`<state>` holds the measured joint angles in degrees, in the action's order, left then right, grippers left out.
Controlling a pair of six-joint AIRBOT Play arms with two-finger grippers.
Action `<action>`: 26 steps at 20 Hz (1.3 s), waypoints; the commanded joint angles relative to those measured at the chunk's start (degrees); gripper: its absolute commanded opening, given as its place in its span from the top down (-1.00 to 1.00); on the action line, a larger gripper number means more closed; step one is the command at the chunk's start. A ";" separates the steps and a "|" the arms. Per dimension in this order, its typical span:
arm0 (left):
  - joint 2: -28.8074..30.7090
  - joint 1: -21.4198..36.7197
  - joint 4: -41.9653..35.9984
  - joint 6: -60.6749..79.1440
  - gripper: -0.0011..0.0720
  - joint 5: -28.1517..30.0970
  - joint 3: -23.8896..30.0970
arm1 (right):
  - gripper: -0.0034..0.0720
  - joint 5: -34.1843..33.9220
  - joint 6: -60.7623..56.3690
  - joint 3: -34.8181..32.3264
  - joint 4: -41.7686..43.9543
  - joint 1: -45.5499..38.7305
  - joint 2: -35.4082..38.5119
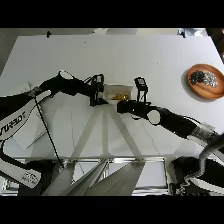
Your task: Fold the box and place the chain.
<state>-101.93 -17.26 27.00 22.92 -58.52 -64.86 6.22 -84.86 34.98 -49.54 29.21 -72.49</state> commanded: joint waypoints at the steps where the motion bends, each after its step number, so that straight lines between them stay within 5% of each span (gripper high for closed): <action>1: -0.02 0.02 0.02 0.00 0.08 0.02 0.00 | 0.04 -5.14 -0.33 0.52 1.88 0.94 -0.31; 14: -0.02 0.02 0.02 0.00 0.08 0.02 0.00 | 0.04 -6.82 0.04 5.40 0.52 1.60 -0.04; 21: -0.02 0.02 0.02 0.00 0.08 0.02 0.00 | 0.13 15.41 0.09 5.33 -15.26 0.17 8.96; 26: -0.02 0.02 0.02 0.00 0.08 0.02 0.00 | 0.30 19.06 0.09 5.16 -16.15 -3.02 6.75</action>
<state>-101.93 -17.26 27.03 22.92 -58.52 -64.86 21.39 -84.77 40.21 -63.99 27.64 -64.90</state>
